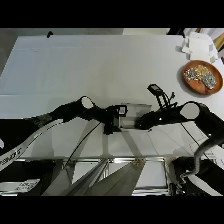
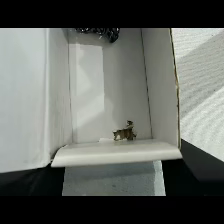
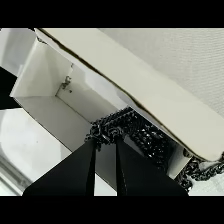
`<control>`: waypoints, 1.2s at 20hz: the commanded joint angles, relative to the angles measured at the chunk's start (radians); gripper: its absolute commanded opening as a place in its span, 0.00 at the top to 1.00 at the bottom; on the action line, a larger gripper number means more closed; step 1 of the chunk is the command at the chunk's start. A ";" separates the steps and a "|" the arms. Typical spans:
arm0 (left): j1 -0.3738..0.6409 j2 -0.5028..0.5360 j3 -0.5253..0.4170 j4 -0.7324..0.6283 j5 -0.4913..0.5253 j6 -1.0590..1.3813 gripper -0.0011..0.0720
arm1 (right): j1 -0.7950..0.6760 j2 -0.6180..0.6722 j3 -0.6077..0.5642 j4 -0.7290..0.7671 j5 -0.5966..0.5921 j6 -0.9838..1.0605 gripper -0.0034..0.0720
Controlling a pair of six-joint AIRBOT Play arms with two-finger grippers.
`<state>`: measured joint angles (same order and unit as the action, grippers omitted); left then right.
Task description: Fold the box and place the chain.
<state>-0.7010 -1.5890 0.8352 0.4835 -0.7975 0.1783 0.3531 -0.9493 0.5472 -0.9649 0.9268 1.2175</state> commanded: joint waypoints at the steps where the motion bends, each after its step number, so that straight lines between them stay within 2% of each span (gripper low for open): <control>1: 0.001 0.001 0.000 0.000 0.000 0.000 0.89 | 0.001 -0.021 -0.001 -0.002 0.011 0.000 0.94; 7: 0.001 0.001 0.000 0.000 0.000 0.000 0.89 | 0.001 -0.055 -0.001 -0.001 0.037 0.001 0.93; 8: 0.001 0.001 0.000 0.000 0.000 0.000 0.89 | 0.001 -0.055 -0.001 -0.001 0.040 0.001 0.83; 10: 0.001 0.001 0.000 0.000 0.000 0.001 0.89 | 0.001 -0.055 -0.001 0.000 0.049 0.001 0.72; 17: 0.001 0.001 0.000 0.000 0.000 0.000 0.89 | 0.000 -0.016 0.029 -0.025 0.121 0.001 0.71; 20: 0.001 0.001 0.000 0.000 0.000 0.000 0.89 | 0.000 0.057 0.100 -0.154 0.204 0.020 0.71; 24: 0.001 0.001 0.000 0.000 0.000 0.001 0.89 | 0.000 0.144 0.168 -0.540 0.262 0.183 0.71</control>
